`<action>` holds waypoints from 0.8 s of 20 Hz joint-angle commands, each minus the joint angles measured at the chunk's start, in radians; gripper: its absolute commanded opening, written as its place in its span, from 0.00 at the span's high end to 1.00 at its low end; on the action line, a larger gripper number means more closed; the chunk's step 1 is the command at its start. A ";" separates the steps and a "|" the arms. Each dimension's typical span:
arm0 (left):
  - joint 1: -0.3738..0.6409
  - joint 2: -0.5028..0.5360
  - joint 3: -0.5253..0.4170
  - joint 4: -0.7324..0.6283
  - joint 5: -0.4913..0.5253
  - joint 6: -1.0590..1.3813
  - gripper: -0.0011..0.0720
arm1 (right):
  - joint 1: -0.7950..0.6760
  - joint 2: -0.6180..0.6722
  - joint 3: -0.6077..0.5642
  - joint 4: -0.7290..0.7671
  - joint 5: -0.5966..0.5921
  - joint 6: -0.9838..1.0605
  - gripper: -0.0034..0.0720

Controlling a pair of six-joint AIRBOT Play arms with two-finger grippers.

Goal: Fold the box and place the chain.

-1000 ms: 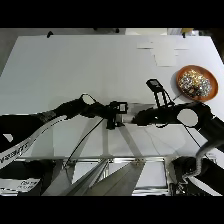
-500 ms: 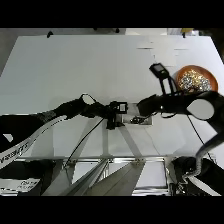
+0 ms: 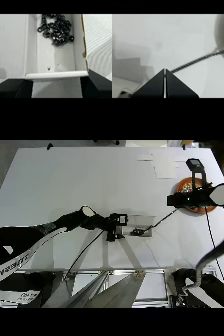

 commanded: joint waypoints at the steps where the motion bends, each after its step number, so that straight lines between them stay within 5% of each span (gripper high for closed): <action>1: 0.000 0.000 0.000 0.000 0.000 0.000 0.70 | -0.054 -0.112 0.002 -0.050 0.018 -0.004 0.93; 2: 0.000 0.000 0.000 0.000 0.000 0.000 0.70 | -0.054 -0.140 0.002 -0.051 0.014 -0.004 0.91; 5: 0.000 0.000 0.000 0.000 0.000 0.000 0.70 | -0.054 -0.216 0.002 -0.058 0.016 -0.003 0.61; 16: 0.000 0.000 0.000 0.000 0.000 0.000 0.70 | -0.054 -0.373 -0.002 -0.063 0.008 -0.003 0.61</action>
